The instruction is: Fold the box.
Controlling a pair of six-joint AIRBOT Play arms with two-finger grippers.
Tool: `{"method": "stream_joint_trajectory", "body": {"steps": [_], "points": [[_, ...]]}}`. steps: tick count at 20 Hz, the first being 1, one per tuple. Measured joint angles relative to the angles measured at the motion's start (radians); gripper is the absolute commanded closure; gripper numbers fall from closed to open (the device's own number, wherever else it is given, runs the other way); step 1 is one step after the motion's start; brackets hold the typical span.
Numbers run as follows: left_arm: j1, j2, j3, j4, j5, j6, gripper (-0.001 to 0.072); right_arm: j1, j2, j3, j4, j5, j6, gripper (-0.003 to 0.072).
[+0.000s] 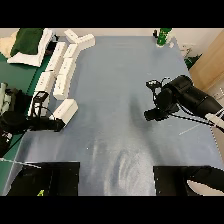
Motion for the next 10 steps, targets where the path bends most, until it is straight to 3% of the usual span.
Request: {"method": "stream_joint_trajectory", "body": {"steps": [6,10], "points": [[0.059,-0.085,0.0,0.018,0.048,-0.026,0.0236,0.0,0.0,0.0,0.0,0.0,0.0,0.0681],[0.065,-0.142,0.0,0.006,0.155,-0.029,0.0236,0.0,0.0,0.0,0.0,-0.001,0.0,0.0681]]}}
